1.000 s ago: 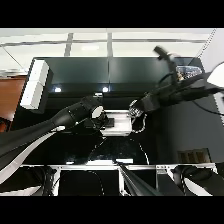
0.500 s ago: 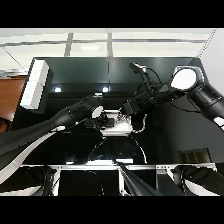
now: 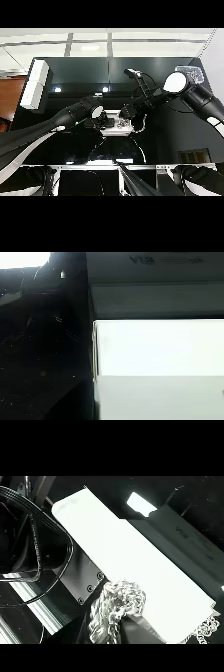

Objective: Fold the box and place the chain.

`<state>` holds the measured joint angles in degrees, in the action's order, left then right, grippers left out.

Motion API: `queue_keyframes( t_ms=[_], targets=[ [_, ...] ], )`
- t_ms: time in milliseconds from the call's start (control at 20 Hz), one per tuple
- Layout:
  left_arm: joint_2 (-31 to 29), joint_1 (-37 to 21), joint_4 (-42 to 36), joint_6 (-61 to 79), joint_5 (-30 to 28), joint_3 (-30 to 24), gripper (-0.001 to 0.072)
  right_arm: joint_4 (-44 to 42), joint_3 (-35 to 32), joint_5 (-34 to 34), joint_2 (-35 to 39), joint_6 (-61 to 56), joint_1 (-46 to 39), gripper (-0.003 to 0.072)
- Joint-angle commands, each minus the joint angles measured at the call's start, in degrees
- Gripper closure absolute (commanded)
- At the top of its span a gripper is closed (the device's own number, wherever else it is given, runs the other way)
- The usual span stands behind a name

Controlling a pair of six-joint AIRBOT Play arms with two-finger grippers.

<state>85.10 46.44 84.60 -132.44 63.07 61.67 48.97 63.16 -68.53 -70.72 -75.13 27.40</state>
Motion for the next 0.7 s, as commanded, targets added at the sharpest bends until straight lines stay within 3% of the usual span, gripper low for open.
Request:
queue_keyframes(
  t_ms=[0, 200, 400, 500, 600, 650],
  targets=[
    [0.0, 0.0, 0.0, 0.0, 0.0, 0.0, 0.0685, 1.2, 0.0, -0.1, -0.1, -0.9, -0.2, 0.0426],
    [0.0, 0.0, 0.0, 0.0, 0.0, 0.0, 0.0686, 2.0, 0.0, -6.1, 3.3, -0.9, -5.0, 0.0426],
    [0.0, 0.0, 0.0, 0.0, 0.0, 0.0, 0.0685, 11.4, -0.8, -12.1, 11.3, -0.6, -11.5, 0.0427],
    [0.0, 0.0, 0.0, 0.0, 0.0, 0.0, 0.0685, 15.2, -5.5, -11.3, 16.0, 4.5, -13.8, 0.0427],
    [0.0, 0.0, 0.0, 0.0, 0.0, 0.0, 0.0685, 16.3, -13.7, -5.6, 19.6, 10.0, -14.9, 0.0421],
    [0.0, 0.0, 0.0, 0.0, 0.0, 0.0, 0.0685, 15.9, -18.4, -1.0, 20.1, 12.5, -14.8, 0.0222]
  ],
)
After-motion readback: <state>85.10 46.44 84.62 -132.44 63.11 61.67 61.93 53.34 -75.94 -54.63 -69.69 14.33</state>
